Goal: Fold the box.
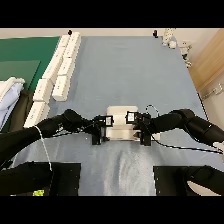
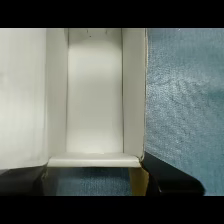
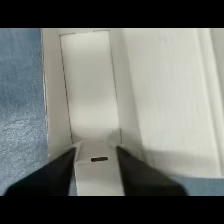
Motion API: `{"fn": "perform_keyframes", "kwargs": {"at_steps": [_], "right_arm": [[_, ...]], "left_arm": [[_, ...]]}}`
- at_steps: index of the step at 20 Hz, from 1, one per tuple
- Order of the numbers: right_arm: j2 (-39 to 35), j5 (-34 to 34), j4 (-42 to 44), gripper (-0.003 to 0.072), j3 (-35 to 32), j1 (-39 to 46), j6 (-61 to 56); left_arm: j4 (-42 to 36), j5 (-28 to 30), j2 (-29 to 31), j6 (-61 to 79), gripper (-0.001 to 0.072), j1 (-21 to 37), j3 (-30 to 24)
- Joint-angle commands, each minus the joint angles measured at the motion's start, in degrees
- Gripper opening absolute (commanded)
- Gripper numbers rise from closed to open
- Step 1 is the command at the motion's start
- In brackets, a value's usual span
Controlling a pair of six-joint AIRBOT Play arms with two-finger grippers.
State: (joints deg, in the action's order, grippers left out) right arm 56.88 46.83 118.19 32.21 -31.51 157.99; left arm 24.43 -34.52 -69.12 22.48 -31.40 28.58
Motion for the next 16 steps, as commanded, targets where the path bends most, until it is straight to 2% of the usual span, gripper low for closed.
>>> {"fn": "perform_keyframes", "kwargs": {"at_steps": [1, 7, 9, 10, 11, 13, 16], "right_arm": [[1.40, -0.42, 2.27, 0.0606, -0.02, -0.02, 3.65], [1.25, -0.09, 1.73, 0.0601, -0.02, -0.02, 3.56], [0.81, 0.72, 0.72, 0.0550, 0.04, -0.02, -0.04], [0.15, 1.66, -0.68, 0.0347, 0.24, -0.02, -4.55], [-0.52, 2.75, -3.72, 0.0192, 0.61, 0.00, -9.88], [-2.14, 5.81, -14.64, 0.0005, 1.44, 0.11, -25.20], [-6.01, 10.38, -36.87, 0.0004, 2.23, 0.26, -45.83]], "left_arm": [[0.02, 0.00, 0.02, 0.02, 0.0468, 0.00, 0.04], [0.02, 0.00, 0.02, 0.02, 0.0468, 0.00, 0.04], [0.00, 0.00, 0.02, 0.02, 0.0468, 0.00, 0.04], [0.02, 0.00, 0.02, 0.02, 0.0468, 0.00, 0.04], [0.02, 0.00, 0.02, 0.02, 0.0468, 0.00, 0.04], [0.02, 0.00, 0.02, 0.02, 0.0468, 0.00, 0.04], [0.00, 0.00, 0.02, 0.02, 0.0468, 0.00, 0.04]]}}
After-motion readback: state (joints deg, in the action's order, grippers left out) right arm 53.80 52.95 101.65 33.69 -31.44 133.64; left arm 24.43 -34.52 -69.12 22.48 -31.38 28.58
